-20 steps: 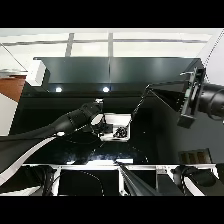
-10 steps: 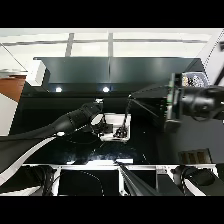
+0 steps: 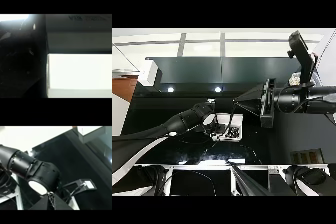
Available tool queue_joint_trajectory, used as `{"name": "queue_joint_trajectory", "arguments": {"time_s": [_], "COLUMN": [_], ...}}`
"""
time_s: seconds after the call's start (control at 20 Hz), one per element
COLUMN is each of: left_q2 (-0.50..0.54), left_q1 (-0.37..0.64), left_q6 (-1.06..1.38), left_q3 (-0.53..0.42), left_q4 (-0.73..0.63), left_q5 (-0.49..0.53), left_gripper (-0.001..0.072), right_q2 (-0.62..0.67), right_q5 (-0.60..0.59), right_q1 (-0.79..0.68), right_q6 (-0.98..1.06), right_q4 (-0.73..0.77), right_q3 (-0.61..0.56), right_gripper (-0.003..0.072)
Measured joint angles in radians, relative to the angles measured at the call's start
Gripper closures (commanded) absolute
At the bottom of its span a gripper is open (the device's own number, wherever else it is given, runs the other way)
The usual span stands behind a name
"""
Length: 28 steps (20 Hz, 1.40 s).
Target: Fold the box and place the chain.
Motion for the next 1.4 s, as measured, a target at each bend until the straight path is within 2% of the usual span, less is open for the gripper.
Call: {"name": "queue_joint_trajectory", "arguments": {"time_s": [0.35,0.65,0.95,1.15,1.2,1.25,1.3,1.4], "left_q2": [0.0,0.0,0.0,0.0,0.0,0.0,0.0,0.0], "left_q1": [0.0,0.0,0.0,0.0,0.0,0.0,0.0,0.0], "left_q6": [0.0,0.0,0.0,0.0,0.0,0.0,0.0,0.0], "left_q3": [0.0,0.0,0.0,0.0,0.0,0.0,0.0,0.0], "left_q4": [0.0,0.0,0.0,0.0,0.0,0.0,0.0,0.0], "left_q5": [0.0,0.0,0.0,0.0,0.0,0.0,0.0,0.0], "left_gripper": [0.0678,0.0678,0.0678,0.0678,0.0678,0.0678,0.0678,0.0676], "right_q2": [-0.004,-0.008,-0.024,-0.05,-0.059,-0.065,-0.071,-0.077], "right_q5": [-0.006,0.011,0.003,-0.064,-0.079,-0.093,-0.105,-0.123], "right_q1": [-0.014,-0.015,0.016,0.061,0.069,0.074,0.078,0.077], "right_q6": [0.001,0.057,0.102,0.117,0.122,0.125,0.127,0.134], "right_q4": [0.002,-0.097,-0.127,-0.122,-0.123,-0.121,-0.121,-0.121], "right_q3": [0.045,0.038,-0.113,-0.224,-0.243,-0.256,-0.266,-0.278], "right_gripper": [0.0626,0.0626,0.0626,0.062,0.05,0.0294,0.0241,0.0241]}}
